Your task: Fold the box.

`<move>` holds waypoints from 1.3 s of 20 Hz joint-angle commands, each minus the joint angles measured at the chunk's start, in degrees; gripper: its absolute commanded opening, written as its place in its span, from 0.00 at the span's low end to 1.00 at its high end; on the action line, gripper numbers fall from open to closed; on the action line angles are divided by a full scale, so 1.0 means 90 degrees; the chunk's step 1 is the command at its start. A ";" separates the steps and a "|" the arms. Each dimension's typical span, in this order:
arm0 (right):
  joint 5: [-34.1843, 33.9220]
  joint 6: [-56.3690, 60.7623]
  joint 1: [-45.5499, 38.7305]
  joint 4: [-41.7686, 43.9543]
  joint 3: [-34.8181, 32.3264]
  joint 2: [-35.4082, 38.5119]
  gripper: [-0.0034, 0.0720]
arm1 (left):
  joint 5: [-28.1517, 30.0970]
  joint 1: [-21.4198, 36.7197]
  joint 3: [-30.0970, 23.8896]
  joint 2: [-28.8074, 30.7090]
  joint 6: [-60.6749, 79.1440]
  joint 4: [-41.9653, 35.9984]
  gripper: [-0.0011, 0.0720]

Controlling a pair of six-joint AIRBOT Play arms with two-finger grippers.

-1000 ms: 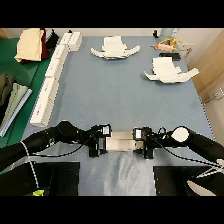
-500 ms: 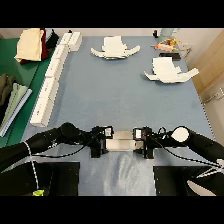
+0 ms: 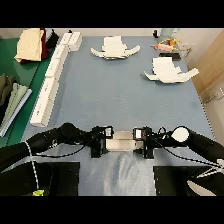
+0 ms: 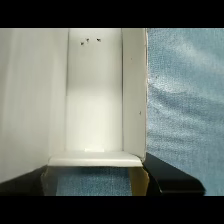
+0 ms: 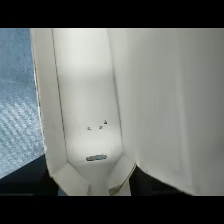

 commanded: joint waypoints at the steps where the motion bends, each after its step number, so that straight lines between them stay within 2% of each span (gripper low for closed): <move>1: 0.0005 0.0002 -0.0002 0.0002 0.0005 -0.0002 0.72 | -0.0005 0.0000 0.0000 -0.0002 -0.0005 0.0000 0.73; 14: 0.0002 0.0005 -0.0002 -0.0005 0.0005 -0.0002 0.72 | -0.0005 0.0002 0.0002 -0.0002 -0.0005 0.0002 0.73; 16: -0.0160 0.0017 -0.0002 -0.0651 0.0005 0.0000 0.72 | -0.0005 0.0000 0.0002 -0.0002 -0.0007 0.0002 0.73; 20: -0.0143 0.0019 -0.0002 -0.0704 0.0010 0.0002 0.73 | -0.0005 0.0002 0.0002 -0.0002 -0.0005 0.0000 0.73; 22: -0.0107 0.0034 -0.0002 -0.0678 0.0051 0.0002 1.00 | -0.0005 0.0002 0.0002 -0.0002 -0.0007 0.0002 0.73; 26: 0.0070 0.0017 -0.0002 -0.0748 0.0073 0.0005 1.00 | -0.0005 0.0002 0.0000 -0.0002 -0.0007 0.0000 0.73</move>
